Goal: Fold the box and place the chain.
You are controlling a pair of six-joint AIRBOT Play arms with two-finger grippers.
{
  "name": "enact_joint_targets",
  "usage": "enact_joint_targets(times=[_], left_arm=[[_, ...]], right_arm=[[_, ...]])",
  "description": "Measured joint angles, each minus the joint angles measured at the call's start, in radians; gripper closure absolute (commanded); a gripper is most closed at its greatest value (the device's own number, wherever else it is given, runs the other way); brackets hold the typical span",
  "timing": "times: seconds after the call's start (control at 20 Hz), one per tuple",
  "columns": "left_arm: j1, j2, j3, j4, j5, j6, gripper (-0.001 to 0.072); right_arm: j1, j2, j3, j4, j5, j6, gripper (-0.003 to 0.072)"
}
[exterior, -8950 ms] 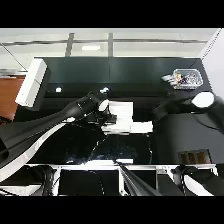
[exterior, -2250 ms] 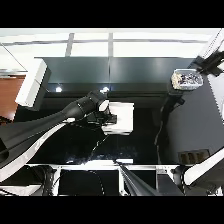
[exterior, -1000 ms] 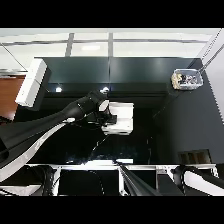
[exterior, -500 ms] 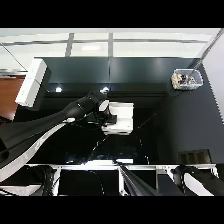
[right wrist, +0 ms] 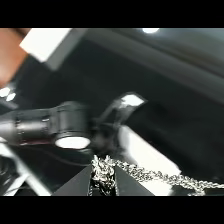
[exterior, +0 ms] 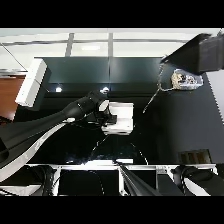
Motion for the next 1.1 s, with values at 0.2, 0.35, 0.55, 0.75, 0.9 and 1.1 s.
enact_joint_targets(times=[0.2,0.35,0.55,0.75,0.9,1.1], left_arm=[[0.0,0.0,0.0,0.0,0.0,0.0,0.0676],[0.0,0.0,0.0,0.0,0.0,0.0,0.0676],[0.0,0.0,0.0,0.0,0.0,0.0,0.0676],[0.0,0.0,0.0,0.0,0.0,0.0,0.0676],[0.0,0.0,0.0,0.0,0.0,0.0,0.0676],[0.0,0.0,0.0,0.0,0.0,0.0,0.0676]], right_arm=[[0.081,-0.002,-0.04,0.013,-0.062,0.025,0.0671],[0.111,-0.006,-0.051,0.028,-0.097,0.039,0.0671],[0.126,-0.02,-0.077,0.047,-0.116,0.047,0.0671],[0.157,-0.027,-0.23,0.055,-0.134,0.048,0.0671],[0.165,-0.028,-0.374,0.05,-0.166,0.05,0.0671],[0.169,-0.028,-0.489,0.047,-0.185,0.05,0.067]])
